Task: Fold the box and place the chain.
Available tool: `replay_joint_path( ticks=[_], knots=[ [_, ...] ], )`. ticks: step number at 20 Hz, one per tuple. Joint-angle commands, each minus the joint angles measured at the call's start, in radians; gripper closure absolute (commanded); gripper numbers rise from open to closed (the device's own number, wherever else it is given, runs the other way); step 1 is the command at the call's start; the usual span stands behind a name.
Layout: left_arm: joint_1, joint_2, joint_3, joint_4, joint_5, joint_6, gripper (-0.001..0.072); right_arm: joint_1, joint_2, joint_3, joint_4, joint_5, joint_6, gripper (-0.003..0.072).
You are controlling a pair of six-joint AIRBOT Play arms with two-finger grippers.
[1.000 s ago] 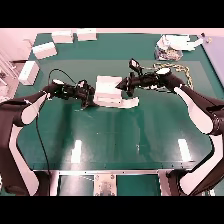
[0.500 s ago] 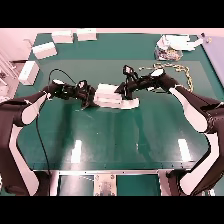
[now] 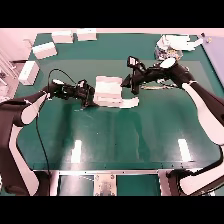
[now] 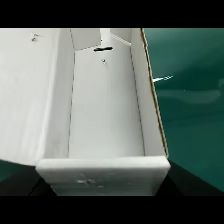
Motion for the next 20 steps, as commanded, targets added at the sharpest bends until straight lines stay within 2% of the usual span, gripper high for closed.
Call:
replay_joint_path(
  ticks=[1, 2, 3, 4, 5, 9, 12, 16, 18, 20],
  knots=[
    [0.000, 0.000, 0.000, 0.001, -0.002, 0.000, 0.0241, -0.005, 0.088, -0.104, -0.106, 0.006, 0.058, 0.0677],
    [0.000, 0.000, 0.000, 0.001, -0.002, 0.000, 0.0241, -0.014, 0.088, -0.135, -0.108, 0.014, 0.058, 0.0564],
    [0.000, 0.000, 0.000, 0.001, -0.002, 0.000, 0.0240, -0.023, 0.088, -0.168, -0.107, 0.013, 0.052, 0.0297],
    [0.000, 0.000, 0.000, 0.001, -0.002, 0.000, 0.0241, -0.030, 0.087, -0.193, -0.106, 0.012, 0.037, 0.0266],
    [0.000, 0.000, 0.000, 0.001, -0.001, 0.000, 0.0241, -0.034, 0.086, -0.212, -0.102, 0.011, 0.008, 0.0318],
    [0.000, 0.000, 0.000, 0.001, -0.002, 0.000, 0.0240, -0.033, 0.073, -0.249, -0.028, -0.056, -0.066, 0.0317],
    [0.000, 0.000, 0.000, 0.001, -0.002, 0.000, 0.0241, -0.033, 0.045, -0.249, 0.047, -0.058, -0.098, 0.0317],
    [0.000, 0.000, 0.000, 0.001, -0.002, 0.000, 0.0241, -0.023, 0.012, -0.249, 0.064, -0.057, -0.105, 0.0318],
    [0.000, 0.000, 0.000, 0.001, -0.002, 0.000, 0.0241, -0.011, -0.001, -0.249, 0.082, -0.068, -0.133, 0.0393],
    [0.000, 0.000, 0.000, 0.001, -0.002, 0.000, 0.0241, 0.004, -0.018, -0.249, 0.148, -0.084, -0.174, 0.0417]
  ],
)
